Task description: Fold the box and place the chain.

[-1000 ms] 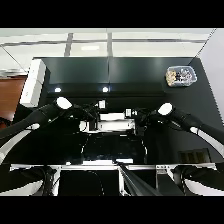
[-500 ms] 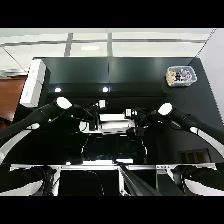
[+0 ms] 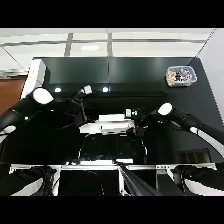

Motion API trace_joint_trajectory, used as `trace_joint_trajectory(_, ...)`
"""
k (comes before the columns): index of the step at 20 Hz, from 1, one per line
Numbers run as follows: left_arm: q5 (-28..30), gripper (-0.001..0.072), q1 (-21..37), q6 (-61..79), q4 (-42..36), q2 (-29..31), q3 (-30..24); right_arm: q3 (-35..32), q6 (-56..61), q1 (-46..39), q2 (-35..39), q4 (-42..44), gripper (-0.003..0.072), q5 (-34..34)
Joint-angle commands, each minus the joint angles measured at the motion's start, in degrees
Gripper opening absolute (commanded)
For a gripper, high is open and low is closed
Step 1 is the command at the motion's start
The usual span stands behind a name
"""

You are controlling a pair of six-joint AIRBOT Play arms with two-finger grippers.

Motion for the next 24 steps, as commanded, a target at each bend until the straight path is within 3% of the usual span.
trace_joint_trajectory(1, -12.41, 0.0657, 3.17, -21.16, 3.72, 2.8, 0.15, -0.02, 1.25, 0.07, 0.0, 0.22, 0.0421, -1.53)
trace_joint_trajectory(2, -15.72, 0.0538, 3.06, -26.03, 3.52, 2.34, 0.0, -0.02, 1.62, 0.07, 0.0, 1.01, 0.0421, -2.38)
trace_joint_trajectory(3, -19.08, 0.0334, 2.75, -28.96, 2.34, 1.73, -0.31, -0.02, 1.79, 0.07, 0.0, 1.03, 0.0421, -2.51)
trace_joint_trajectory(4, -21.16, 0.0079, 2.56, -29.29, 0.24, 1.14, -0.96, -0.02, 1.75, 0.07, 0.0, 0.92, 0.0421, -2.47)
trace_joint_trajectory(5, -21.97, 0.0026, 2.12, -28.83, -2.91, 0.63, -1.92, -0.02, 1.73, 0.07, 0.0, 0.9, 0.0421, -2.38)
trace_joint_trajectory(8, -15.17, 0.0025, -0.35, -25.42, -11.15, 0.44, -3.74, -0.02, 1.7, 0.07, 0.0, 0.83, 0.0419, -2.34)
trace_joint_trajectory(10, -6.58, 0.0025, -2.16, -25.27, -16.26, 0.44, -3.74, -0.02, 1.68, 0.07, 0.0, 0.81, 0.0152, -2.29)
trace_joint_trajectory(11, -1.33, 0.0026, -3.21, -25.14, -18.47, 0.44, -3.72, -0.02, 1.68, 0.07, 0.0, 0.81, 0.0093, -2.25)
trace_joint_trajectory(16, 22.32, 0.0026, -5.42, -22.23, -20.72, -0.04, -3.72, -0.02, 1.68, 0.07, 0.0, 0.81, 0.0095, -2.29)
trace_joint_trajectory(18, 23.04, 0.0025, -5.14, -22.45, -16.83, -2.97, -3.06, -0.02, 1.68, 0.07, 0.0, 0.81, 0.0095, -2.29)
trace_joint_trajectory(24, 9.2, 0.0025, -5.16, -22.45, -14.03, -14.43, 0.76, -0.02, 1.68, 0.07, 0.0, 0.81, 0.0094, -2.29)
